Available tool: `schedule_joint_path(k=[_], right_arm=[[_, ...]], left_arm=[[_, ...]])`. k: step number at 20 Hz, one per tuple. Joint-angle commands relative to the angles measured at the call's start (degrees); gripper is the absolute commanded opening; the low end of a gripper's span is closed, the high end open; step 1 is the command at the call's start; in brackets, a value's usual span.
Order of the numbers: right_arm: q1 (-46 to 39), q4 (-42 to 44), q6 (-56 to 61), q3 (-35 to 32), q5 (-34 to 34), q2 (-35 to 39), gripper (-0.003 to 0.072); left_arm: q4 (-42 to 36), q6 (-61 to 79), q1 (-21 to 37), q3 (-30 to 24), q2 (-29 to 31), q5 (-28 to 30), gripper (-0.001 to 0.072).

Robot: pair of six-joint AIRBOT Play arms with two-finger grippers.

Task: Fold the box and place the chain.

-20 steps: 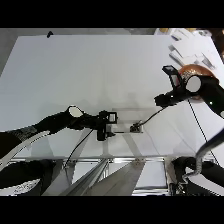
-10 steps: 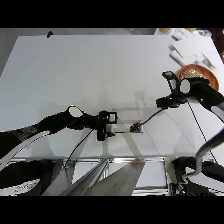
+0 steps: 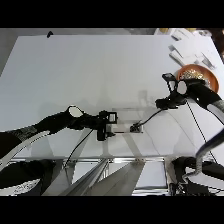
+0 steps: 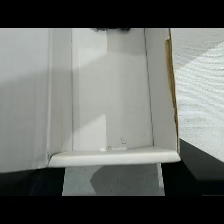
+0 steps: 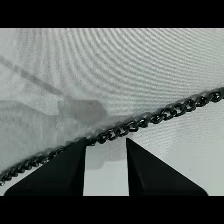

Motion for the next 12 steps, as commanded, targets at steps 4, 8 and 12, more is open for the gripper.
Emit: schedule_joint_path(k=[4,8,12], right_arm=[[0.0,0.0,0.3,0.0,0.5,-0.8,0.004],[0.0,0.0,-0.3,0.0,2.6,3.3,0.002],[0.0,1.1,-1.7,0.0,7.4,12.3,0.002]], left_arm=[[0.0,0.0,0.0,0.0,0.0,0.0,0.0135],[0.0,0.0,0.0,0.0,0.0,0.0,0.0135],[0.0,0.0,0.0,0.0,0.0,0.0,0.0135]])
